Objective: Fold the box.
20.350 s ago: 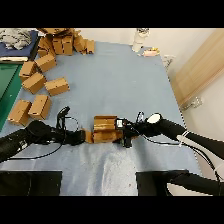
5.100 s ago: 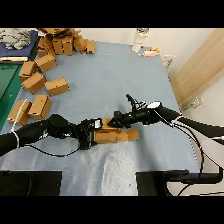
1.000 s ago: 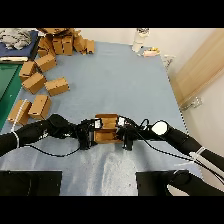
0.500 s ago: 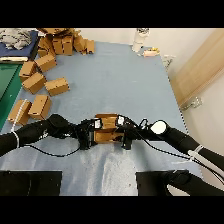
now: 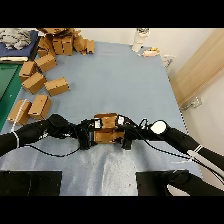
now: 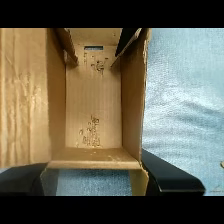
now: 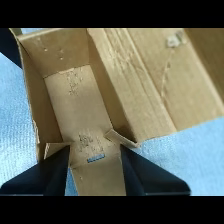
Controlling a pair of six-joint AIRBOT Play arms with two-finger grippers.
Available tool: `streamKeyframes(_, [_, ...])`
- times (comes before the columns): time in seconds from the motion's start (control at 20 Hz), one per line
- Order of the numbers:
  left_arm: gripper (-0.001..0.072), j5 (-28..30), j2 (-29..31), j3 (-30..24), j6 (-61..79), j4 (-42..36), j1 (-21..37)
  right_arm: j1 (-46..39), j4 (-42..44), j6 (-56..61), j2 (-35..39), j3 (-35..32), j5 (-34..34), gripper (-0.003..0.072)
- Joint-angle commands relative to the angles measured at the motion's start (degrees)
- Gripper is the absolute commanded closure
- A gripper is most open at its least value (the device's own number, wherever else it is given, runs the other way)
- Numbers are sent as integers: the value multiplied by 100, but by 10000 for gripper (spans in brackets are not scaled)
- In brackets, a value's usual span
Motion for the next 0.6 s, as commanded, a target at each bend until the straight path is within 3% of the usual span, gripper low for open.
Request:
streamKeyframes(0.0, [247,2,2,0,-2,0,4,7,11,0,-2,4,11,154])
streamKeyframes(0.15, [247,2,2,0,-2,0,4,7,9,0,-2,4,26,181])
streamKeyframes(0.3, [247,2,2,0,-2,0,4,0,-315,17,2,4,-15,418])
streamKeyframes(0.4, [247,2,4,0,-2,0,4,-81,-887,911,2,4,-442,542])
streamKeyframes(0.5, [247,2,4,0,-2,0,4,-247,-1591,2142,24,4,-643,547])
streamKeyframes(0.55, [247,2,4,0,-2,2,4,-348,-1930,2728,85,4,-660,623])
